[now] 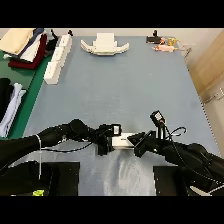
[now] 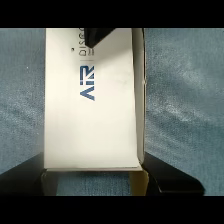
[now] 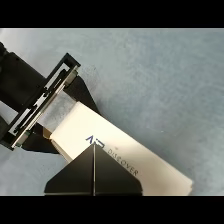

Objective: Fold the box.

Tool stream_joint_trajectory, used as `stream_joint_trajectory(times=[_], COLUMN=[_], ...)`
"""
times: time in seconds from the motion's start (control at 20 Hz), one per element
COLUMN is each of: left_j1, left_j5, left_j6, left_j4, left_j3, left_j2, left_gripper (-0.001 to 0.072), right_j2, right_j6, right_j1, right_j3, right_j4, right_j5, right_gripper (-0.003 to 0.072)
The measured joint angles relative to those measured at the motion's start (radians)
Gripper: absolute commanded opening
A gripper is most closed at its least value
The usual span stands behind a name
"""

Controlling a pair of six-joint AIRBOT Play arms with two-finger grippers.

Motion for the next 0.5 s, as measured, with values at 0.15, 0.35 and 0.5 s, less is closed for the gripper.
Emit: stream_joint_trajectory(times=[0.15,0.35,0.5], left_j1=[0.000,0.000,0.000], left_j5=[0.000,0.000,0.000], left_j6=[0.000,0.000,0.000], left_j4=[0.000,0.001,0.001], left_j3=[0.000,0.000,0.000], left_j2=[0.000,0.000,0.000], left_gripper=[0.0513,0.0513,0.0513], right_j2=[-0.002,-0.045,-0.124], right_j6=[0.000,0.064,0.170], right_j1=[0.000,-0.035,-0.101], right_j3=[0.022,0.088,0.203], right_j4=[-0.081,-0.265,-0.455], right_j5=[0.004,-0.101,-0.259], right_gripper=[0.0006,0.0006,0.0006])
